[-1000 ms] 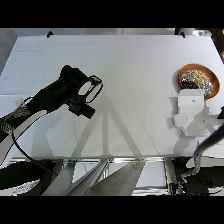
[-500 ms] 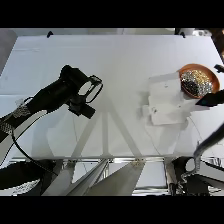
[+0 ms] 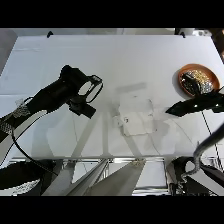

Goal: Fold the box and place the chain.

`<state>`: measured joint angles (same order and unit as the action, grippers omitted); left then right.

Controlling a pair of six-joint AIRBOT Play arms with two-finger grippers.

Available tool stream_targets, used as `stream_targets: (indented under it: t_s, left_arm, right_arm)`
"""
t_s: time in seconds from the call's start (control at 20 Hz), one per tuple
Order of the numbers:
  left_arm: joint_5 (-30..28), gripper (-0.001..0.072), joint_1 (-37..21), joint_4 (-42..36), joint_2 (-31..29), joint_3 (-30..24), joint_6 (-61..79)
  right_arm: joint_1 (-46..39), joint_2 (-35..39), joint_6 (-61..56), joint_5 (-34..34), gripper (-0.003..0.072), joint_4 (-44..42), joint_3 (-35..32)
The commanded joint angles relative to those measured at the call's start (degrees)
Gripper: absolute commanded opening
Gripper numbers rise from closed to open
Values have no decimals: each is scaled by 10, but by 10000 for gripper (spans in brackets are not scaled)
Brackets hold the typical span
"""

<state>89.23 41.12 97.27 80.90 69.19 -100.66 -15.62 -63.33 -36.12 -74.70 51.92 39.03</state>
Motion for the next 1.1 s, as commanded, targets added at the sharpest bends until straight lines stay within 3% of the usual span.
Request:
stream_targets:
  t_s: [0.0,0.2,0.35,0.45,0.5,0.6,0.75,0.85,1.05]
  left_arm:
    - [-23,9,0,1,0,0,1]
    - [-36,10,0,-2,0,0,62]
    - [-78,62,-7,-31,0,0,157]
    - [-106,54,-24,-40,0,0,166]
    - [-117,7,-39,-60,0,0,184]
    - [-123,6,-87,-160,-1,0,261]
    - [-105,6,-204,-432,-18,-1,433]
    - [-68,6,-290,-567,-38,-19,538]
    - [-42,12,-391,-596,-84,-153,674]
  right_arm:
    - [69,44,-22,76,15,-41,-55]
    - [140,62,-71,125,16,-39,-68]
    - [183,62,-85,153,16,-39,-68]
    - [200,62,-91,158,16,-38,-68]
    - [204,62,-91,158,17,-38,-68]
    - [205,62,-91,158,17,-36,-68]
    - [205,62,-91,158,17,-28,-68]
    - [205,62,-91,158,17,-26,-68]
    - [205,62,-92,158,18,-26,-68]
